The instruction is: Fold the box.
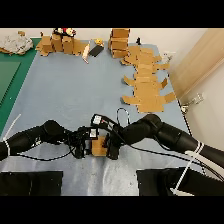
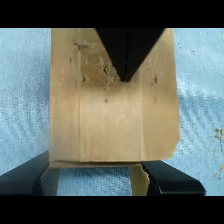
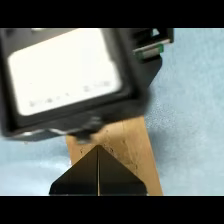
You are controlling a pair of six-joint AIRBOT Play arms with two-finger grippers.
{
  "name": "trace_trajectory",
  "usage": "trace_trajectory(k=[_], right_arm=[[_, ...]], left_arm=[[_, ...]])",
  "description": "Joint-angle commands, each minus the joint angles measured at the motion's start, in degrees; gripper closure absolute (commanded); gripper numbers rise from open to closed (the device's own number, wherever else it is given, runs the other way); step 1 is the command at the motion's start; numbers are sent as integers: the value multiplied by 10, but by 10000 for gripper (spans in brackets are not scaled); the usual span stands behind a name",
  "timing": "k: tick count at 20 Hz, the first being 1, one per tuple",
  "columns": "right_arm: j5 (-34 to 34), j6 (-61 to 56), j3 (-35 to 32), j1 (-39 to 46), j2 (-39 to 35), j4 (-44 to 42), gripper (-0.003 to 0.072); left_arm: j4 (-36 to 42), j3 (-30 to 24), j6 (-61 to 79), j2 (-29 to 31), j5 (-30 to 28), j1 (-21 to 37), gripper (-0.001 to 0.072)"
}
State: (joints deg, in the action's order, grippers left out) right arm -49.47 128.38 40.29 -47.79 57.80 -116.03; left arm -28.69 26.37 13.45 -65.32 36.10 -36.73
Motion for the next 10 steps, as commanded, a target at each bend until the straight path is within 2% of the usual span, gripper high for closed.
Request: trace_trajectory(k=[1,8,9,10], right_arm=[[40,-4,-12,-43,-13,78,680],[40,-4,-39,-63,-86,124,677],[40,-4,-50,-63,-92,128,620],[39,-4,-59,-63,-97,128,529]], left_arm=[[0,0,0,0,0,0,181],[0,0,0,0,0,0,181],[0,0,0,0,0,0,181],[0,0,0,0,0,0,181]])
